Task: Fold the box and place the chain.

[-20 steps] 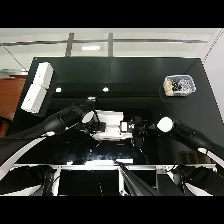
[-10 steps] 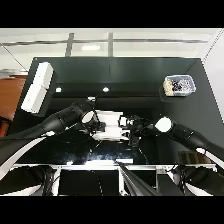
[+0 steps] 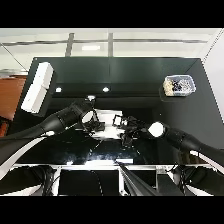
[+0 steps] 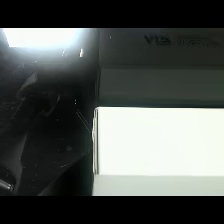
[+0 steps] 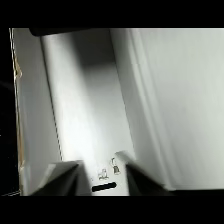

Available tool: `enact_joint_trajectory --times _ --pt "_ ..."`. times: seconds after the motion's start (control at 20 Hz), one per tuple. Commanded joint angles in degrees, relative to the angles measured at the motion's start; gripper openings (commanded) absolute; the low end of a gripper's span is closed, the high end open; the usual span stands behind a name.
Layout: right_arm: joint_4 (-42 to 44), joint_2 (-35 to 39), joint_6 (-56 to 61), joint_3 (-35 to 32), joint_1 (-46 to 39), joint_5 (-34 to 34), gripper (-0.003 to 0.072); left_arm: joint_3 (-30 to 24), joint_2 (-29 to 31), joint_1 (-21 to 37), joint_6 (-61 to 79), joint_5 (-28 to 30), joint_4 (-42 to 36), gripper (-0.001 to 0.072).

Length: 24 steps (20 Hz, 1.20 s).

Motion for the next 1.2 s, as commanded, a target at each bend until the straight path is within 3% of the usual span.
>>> enact_joint_trajectory --times 0.0,0.05,0.1,0.2,0.25,0.3,0.35,0.45,0.55,0.7,0.75,0.85,0.95,1.15 --pt "0.1 -0.2 0.4 0.0 0.3 -1.1 0.0462 0.0 0.0 0.0 0.2 0.0 -0.2 0.0027" --pt "-0.2 -0.2 0.4 0.0 0.3 -1.0 0.0343 0.0 0.0 0.0 0.2 0.0 -0.3 0.0027" --pt "-0.2 -0.2 0.4 0.0 0.3 -1.0 0.032 0.0 0.0 0.0 0.2 0.0 -0.3 0.0028" --pt "-0.3 -0.2 0.4 0.0 0.3 -1.2 0.0424 0.0 0.0 0.0 0.2 0.0 -0.3 0.0028" --pt "-0.3 -0.1 0.4 0.0 0.3 -1.3 0.0394 0.0 0.0 0.0 0.2 0.0 -0.4 0.0028" --pt "-0.3 -0.1 0.4 0.0 0.2 -1.2 0.0174 0.0 0.0 0.0 0.2 0.0 -0.4 0.0027" --pt "-0.3 0.3 0.8 0.0 0.0 -1.0 0.012 0.0 0.0 0.0 0.2 0.0 -0.4 0.0028" --pt "-2.4 3.2 5.9 0.0 -1.2 -0.3 0.0119 0.0 0.0 0.0 0.2 0.1 -0.4 0.0028" --pt "-9.8 6.8 20.5 0.1 -5.1 3.3 0.0119 0.0 0.0 0.0 0.1 0.1 -0.1 0.0028" --pt "-18.9 14.8 46.1 0.1 -16.3 16.7 0.0117 0.0 0.0 0.0 0.1 0.2 0.1 0.0028" --pt "-19.8 17.8 51.2 0.1 -20.7 21.0 0.0028 0.0 0.0 0.0 0.1 0.2 0.1 0.0028" --pt "-19.8 22.6 60.8 0.1 -30.5 29.4 0.0023 0.0 -0.1 0.0 0.1 0.4 0.1 0.0028" --pt "-19.8 22.9 71.8 -0.7 -39.1 35.8 0.0024 0.0 -0.4 0.0 0.1 0.5 0.0 0.0028" --pt "-15.6 20.3 79.7 -8.5 -40.6 32.7 0.0024 0.0 -0.4 0.0 0.1 0.5 -0.1 0.0028"
